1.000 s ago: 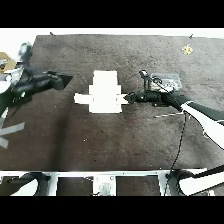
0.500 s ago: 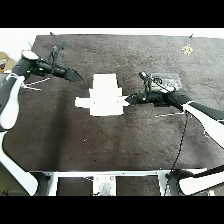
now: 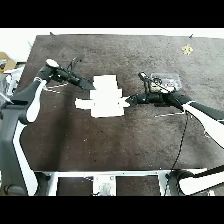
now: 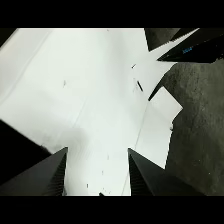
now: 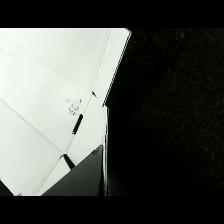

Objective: Fold the box and place the chain.

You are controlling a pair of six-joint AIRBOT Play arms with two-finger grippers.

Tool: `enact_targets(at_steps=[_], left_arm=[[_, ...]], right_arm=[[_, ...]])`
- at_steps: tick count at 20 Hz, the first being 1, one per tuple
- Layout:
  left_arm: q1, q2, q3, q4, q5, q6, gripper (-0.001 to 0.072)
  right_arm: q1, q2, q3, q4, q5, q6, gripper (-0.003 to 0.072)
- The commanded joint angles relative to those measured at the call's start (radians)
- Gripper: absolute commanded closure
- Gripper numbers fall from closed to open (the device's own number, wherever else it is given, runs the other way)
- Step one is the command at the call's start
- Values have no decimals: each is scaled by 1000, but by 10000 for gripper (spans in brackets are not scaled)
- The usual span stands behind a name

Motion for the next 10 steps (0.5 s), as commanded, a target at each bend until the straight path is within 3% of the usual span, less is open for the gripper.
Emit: enact_targets(at_steps=[1, 6, 10], left_arm=[[-17, -53, 36, -56, -8, -18, 288], [29, -50, 105, -47, -32, -46, 288], [63, -38, 105, -37, -20, -67, 288]], right_arm=[[0, 0, 1, -18, 1, 0, 686], [0, 1, 1, -16, -29, 0, 686], [2, 18, -2, 0, -54, -56, 687]])
